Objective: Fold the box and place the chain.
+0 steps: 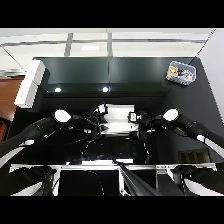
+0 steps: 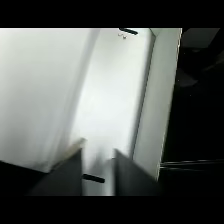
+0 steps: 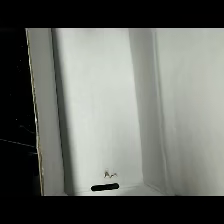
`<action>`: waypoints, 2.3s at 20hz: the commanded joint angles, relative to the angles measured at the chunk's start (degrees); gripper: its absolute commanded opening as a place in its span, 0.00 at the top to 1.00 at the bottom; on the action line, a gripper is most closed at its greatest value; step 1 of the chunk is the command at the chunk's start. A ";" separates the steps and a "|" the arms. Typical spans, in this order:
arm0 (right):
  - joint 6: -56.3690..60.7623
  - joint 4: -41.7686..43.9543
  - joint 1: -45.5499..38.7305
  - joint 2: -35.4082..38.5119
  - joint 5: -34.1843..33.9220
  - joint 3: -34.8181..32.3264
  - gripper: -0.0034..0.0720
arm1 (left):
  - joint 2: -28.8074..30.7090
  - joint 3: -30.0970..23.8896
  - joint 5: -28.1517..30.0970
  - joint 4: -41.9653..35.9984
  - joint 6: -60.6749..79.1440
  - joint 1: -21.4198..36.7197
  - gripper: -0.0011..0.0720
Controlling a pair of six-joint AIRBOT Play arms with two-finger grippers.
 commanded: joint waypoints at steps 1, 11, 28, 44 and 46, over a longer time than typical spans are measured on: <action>0.04 0.02 0.02 -0.02 0.04 0.00 0.81 | 4.00 1.11 -4.31 7.41 -9.35 2.86 0.95; 0.04 0.02 0.02 0.00 0.04 0.00 0.81 | 10.34 -1.01 -29.49 28.57 -77.35 34.49 0.95; 0.04 0.02 0.02 0.00 0.04 0.00 0.81 | -6.43 -3.65 -23.85 -4.76 -51.19 21.77 0.58; 0.04 0.02 0.02 0.00 0.04 0.00 0.81 | -6.40 12.68 -23.12 11.02 -75.49 8.22 0.34; 0.04 0.02 0.02 0.00 0.04 0.00 0.81 | -6.40 14.82 -23.30 15.98 -79.82 6.14 0.44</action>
